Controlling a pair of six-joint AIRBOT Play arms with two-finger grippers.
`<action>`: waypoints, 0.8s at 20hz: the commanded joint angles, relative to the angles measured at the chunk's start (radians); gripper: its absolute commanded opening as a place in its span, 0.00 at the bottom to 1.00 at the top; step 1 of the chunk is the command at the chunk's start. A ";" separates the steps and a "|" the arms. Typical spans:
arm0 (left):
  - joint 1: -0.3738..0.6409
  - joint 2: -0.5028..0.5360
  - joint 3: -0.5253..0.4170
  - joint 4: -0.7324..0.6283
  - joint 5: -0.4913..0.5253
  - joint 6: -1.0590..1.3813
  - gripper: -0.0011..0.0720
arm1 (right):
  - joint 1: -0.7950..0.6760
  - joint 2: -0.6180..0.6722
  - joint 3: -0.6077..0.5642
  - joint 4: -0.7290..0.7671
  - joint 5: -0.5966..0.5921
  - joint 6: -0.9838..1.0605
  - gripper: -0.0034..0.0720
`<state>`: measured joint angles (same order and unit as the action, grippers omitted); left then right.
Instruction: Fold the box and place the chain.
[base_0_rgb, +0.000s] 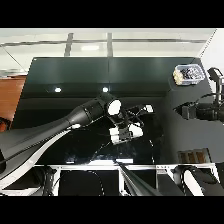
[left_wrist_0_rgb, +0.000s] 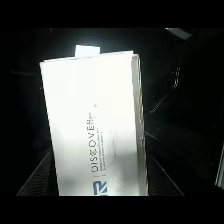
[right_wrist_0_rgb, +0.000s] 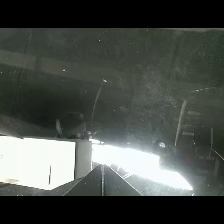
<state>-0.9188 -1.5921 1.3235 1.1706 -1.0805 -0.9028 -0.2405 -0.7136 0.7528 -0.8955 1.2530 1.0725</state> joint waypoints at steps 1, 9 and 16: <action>-0.008 0.000 0.001 0.000 0.006 -0.037 1.00 | 0.000 0.001 0.001 0.000 0.000 0.000 0.06; -0.039 -0.019 0.000 0.001 0.051 -0.043 1.00 | 0.000 0.001 0.001 0.000 0.000 0.000 0.06; -0.055 -0.053 0.000 0.002 0.051 -0.048 1.00 | 0.000 0.001 0.001 0.000 0.000 0.000 0.06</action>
<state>-0.9699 -1.6356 1.3239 1.1709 -1.0317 -0.9497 -0.2405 -0.7132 0.7528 -0.8955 1.2526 1.0725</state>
